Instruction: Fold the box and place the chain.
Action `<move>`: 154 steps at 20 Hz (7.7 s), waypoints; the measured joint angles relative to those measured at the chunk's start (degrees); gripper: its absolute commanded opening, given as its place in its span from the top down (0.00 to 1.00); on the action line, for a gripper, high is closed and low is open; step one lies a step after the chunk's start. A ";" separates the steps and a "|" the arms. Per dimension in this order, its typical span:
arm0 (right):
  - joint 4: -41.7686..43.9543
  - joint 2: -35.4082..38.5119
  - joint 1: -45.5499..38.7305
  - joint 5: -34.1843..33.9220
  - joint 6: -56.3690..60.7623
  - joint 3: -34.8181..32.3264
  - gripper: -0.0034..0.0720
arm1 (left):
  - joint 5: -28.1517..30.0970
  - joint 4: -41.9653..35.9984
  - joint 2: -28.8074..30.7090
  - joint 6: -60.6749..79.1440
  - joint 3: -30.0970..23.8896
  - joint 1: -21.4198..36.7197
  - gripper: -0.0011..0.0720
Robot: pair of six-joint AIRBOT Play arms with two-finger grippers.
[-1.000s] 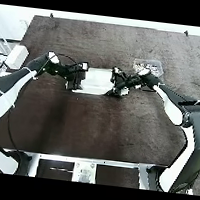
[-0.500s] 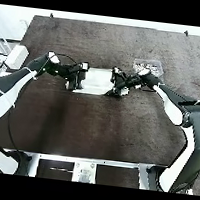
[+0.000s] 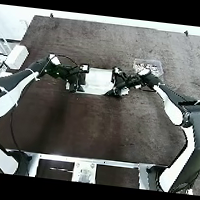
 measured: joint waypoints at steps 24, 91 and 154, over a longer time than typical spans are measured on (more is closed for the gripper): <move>0.07 0.00 0.02 -0.02 0.04 0.00 0.18 | 1.77 -9.46 -1.27 4.92 -0.02 -0.04 0.55; 0.04 0.00 0.04 0.00 0.02 0.00 0.18 | -1.03 -2.49 13.68 -73.35 -17.25 17.00 0.96; 0.04 0.00 0.04 -0.02 0.04 0.00 0.18 | 4.74 19.15 6.36 -111.06 0.59 -8.46 0.56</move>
